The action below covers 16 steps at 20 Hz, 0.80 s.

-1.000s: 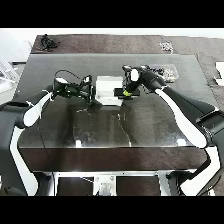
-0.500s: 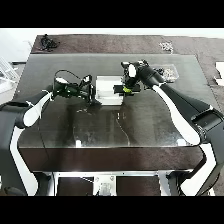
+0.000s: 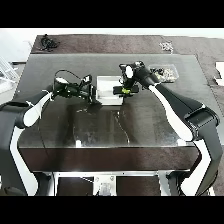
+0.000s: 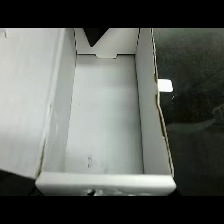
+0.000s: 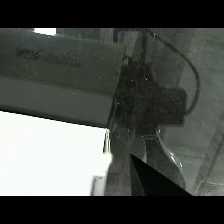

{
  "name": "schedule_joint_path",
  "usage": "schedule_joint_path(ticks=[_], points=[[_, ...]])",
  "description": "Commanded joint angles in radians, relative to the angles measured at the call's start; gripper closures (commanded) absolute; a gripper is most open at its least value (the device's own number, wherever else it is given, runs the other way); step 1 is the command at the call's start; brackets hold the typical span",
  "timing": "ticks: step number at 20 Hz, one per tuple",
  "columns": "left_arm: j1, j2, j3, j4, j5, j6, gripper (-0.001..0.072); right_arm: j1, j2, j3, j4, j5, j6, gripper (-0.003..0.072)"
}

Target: Fold the box and place the chain.

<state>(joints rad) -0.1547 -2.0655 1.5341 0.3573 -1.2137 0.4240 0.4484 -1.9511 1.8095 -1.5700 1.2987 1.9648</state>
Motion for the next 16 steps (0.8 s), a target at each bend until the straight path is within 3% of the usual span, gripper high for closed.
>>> schedule_joint_path(ticks=[1,3,5,8,9,12,13,14,15,16], points=[[0.001,0.001,0.0,0.001,0.001,-0.001,0.0184,0.005,-0.014,0.004,-0.002,0.008,-0.006,0.0428],[0.001,0.0,0.0,0.001,0.001,-0.001,0.0184,0.019,-0.022,0.008,-0.001,0.008,-0.013,0.0429],[0.001,0.0,0.0,0.001,0.001,-0.001,0.0184,0.03,-0.027,0.008,-0.002,0.008,-0.032,0.0487],[0.001,0.0,0.0,0.001,0.001,-0.001,0.0184,0.032,-0.026,0.015,-0.002,0.008,-0.038,0.0652],[0.001,0.0,0.0,0.001,0.0,-0.001,0.0184,0.032,-0.026,0.022,-0.002,0.008,-0.035,0.0675],[0.001,0.0,0.0,0.001,0.001,-0.001,0.0184,0.032,-0.026,0.053,-0.002,0.008,-0.035,0.0674],[0.001,0.0,0.0,0.001,0.001,-0.001,0.0184,0.032,-0.026,0.065,-0.002,0.008,-0.034,0.0634],[0.001,0.001,0.0,0.001,0.001,-0.001,0.0184,0.032,-0.026,0.077,-0.002,0.008,-0.027,0.0523],[0.001,0.0,0.0,0.001,0.001,-0.001,0.0184,0.032,-0.025,0.09,-0.002,0.008,-0.027,0.0477],[0.001,0.0,0.0,0.001,0.001,-0.001,0.0184,0.032,-0.025,0.104,-0.002,0.008,-0.027,0.0477]])
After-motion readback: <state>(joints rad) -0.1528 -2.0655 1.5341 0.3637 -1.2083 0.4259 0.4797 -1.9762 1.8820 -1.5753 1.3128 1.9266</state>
